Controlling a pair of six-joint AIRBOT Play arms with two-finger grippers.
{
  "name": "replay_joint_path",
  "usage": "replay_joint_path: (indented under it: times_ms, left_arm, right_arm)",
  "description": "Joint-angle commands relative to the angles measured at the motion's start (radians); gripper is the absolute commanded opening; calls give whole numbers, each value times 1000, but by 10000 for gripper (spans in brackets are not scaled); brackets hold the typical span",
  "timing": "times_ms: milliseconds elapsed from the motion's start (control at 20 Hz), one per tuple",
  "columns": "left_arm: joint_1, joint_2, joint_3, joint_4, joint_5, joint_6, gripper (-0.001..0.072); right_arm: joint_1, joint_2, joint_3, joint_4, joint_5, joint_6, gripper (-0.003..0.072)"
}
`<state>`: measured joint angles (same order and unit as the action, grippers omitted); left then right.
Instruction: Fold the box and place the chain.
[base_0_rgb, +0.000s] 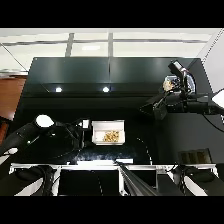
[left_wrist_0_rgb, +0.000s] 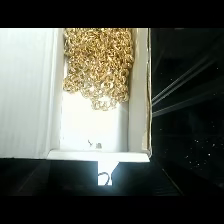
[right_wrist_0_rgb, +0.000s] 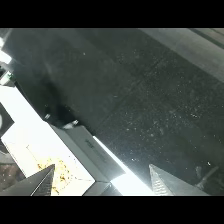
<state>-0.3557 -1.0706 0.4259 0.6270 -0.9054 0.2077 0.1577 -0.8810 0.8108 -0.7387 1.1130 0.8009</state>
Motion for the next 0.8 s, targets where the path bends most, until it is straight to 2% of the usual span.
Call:
replay_joint_path:
  times_ms: [0,150,300,400,750]
  left_arm:
    - [-2,-9,0,3,13,2,719]
    - [-2,-15,0,12,13,2,716]
    - [-2,-26,0,12,11,2,683]
    - [-2,-26,0,12,11,2,563]
    - [-2,-26,0,12,11,2,562]
  right_arm:
    - [2,-4,-1,0,-1,0,680]
    - [58,-30,-1,-56,-51,8,680]
    - [155,-84,-1,-69,-193,53,680]
    - [214,-128,0,-69,-287,53,680]
    - [294,-229,12,-89,-393,52,680]
